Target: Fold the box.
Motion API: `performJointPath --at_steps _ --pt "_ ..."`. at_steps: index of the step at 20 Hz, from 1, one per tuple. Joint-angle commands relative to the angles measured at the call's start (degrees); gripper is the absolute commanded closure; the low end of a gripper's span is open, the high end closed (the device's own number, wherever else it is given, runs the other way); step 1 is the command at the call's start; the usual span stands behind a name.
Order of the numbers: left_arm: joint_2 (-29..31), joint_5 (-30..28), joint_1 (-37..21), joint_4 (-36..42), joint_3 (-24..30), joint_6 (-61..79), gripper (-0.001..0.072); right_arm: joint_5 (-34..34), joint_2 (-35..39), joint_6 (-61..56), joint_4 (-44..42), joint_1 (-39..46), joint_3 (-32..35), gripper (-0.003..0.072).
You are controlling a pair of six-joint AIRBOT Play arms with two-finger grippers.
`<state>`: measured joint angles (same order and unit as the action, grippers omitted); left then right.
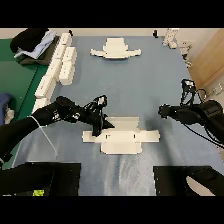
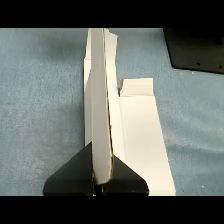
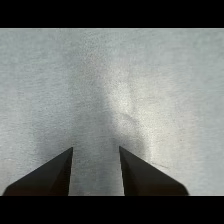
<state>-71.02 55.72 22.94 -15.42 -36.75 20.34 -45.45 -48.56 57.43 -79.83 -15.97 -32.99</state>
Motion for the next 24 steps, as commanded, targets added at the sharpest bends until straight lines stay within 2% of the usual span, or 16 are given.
performJointPath --at_steps 1,18,22,23,24 --pt "-0.92 0.2 -0.15 -0.15 -0.76 -0.26 0.0697 0.07 -0.55 -0.02 0.04 -0.07 0.02 0.0245" --pt "-2.6 2.23 1.73 -4.11 -0.55 -2.4 0.0696 -0.02 -0.55 0.0 -0.13 -0.07 0.02 0.0245" --pt "-2.6 2.25 1.73 -4.09 -0.55 -2.4 0.0696 -0.26 -0.52 0.17 -3.06 -0.07 0.02 0.0248" --pt "-2.6 2.25 1.73 -4.09 -0.57 -2.38 0.0696 -0.59 -0.52 1.42 -5.35 -0.07 0.02 0.0306" --pt "-2.6 2.25 1.73 -4.09 -0.57 -2.38 0.0696 -1.05 -0.52 3.93 -8.44 -0.09 0.0 0.0436"
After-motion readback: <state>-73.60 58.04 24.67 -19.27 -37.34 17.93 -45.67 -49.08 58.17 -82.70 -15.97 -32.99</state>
